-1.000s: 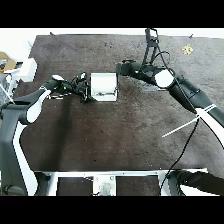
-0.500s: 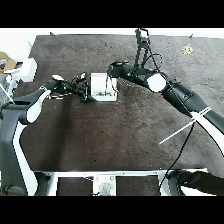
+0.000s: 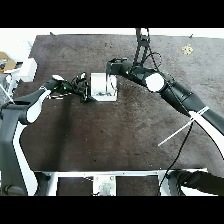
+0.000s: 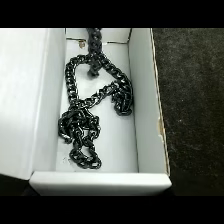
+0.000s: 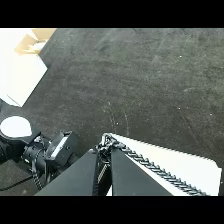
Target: Fold the box and place the chain.
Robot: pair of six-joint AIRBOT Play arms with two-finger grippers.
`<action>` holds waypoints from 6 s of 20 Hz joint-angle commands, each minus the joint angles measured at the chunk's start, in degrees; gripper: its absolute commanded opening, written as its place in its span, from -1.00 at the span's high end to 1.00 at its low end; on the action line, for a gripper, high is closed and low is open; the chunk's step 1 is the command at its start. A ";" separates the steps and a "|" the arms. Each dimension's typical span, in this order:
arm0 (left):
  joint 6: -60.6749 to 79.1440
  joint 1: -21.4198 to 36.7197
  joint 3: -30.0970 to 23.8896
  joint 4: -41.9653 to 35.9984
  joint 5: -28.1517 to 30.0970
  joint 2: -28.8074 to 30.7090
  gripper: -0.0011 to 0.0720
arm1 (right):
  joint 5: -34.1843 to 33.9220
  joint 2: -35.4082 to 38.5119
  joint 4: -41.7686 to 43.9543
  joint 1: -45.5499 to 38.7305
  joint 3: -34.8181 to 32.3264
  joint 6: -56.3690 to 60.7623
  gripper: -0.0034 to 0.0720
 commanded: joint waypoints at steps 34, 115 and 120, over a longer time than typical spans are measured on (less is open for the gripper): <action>0.00 0.00 0.00 0.02 0.02 0.02 -0.27 | 2.86 -15.34 -7.10 -24.46 -10.05 15.47 0.19; 0.00 0.00 0.00 0.02 0.02 0.02 -0.27 | 4.24 -24.55 -3.23 -20.02 0.04 18.23 0.91; 0.00 0.00 0.00 0.02 0.02 0.02 -0.27 | 6.40 -14.78 -9.29 -15.41 0.04 18.23 0.91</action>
